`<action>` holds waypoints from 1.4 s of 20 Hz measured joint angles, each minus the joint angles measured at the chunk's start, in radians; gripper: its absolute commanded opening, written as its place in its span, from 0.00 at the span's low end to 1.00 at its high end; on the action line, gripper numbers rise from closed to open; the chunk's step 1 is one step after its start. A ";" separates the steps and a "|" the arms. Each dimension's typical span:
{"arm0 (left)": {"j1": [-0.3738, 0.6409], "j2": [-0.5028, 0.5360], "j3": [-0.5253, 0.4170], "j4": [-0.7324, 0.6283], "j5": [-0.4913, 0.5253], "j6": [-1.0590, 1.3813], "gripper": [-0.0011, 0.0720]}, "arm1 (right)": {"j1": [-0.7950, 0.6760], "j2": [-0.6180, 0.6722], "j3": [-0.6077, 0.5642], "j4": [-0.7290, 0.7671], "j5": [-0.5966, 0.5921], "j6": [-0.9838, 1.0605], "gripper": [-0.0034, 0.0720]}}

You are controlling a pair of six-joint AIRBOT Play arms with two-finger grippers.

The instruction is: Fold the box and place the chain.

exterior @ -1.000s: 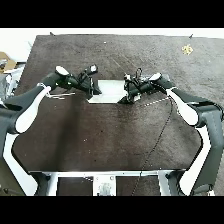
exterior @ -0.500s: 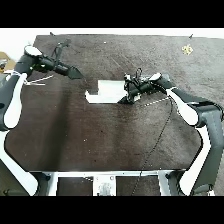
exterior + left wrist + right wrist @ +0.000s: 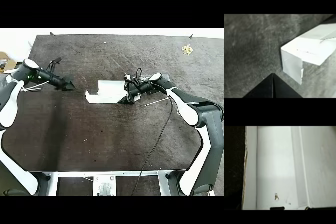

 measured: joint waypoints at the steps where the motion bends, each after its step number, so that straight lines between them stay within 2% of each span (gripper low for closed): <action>1: 0.000 0.000 -0.026 -0.020 0.006 0.001 0.02 | 0.000 0.000 0.000 0.000 0.000 0.000 0.63; 7: -0.033 0.000 -0.156 -0.120 0.054 0.028 0.02 | 0.000 0.000 0.000 0.000 0.000 0.000 0.63; 12: -0.089 0.000 -0.209 -0.163 0.104 0.050 0.02 | 0.000 0.000 0.000 0.000 0.000 0.000 0.63; 22: -0.114 -0.005 -0.243 -0.196 0.155 0.050 0.03 | 0.000 0.000 0.000 0.000 0.000 0.000 0.63; 28: -0.117 -0.005 -0.244 -0.322 0.131 0.089 0.03 | 0.000 0.000 0.000 0.000 0.000 0.000 0.63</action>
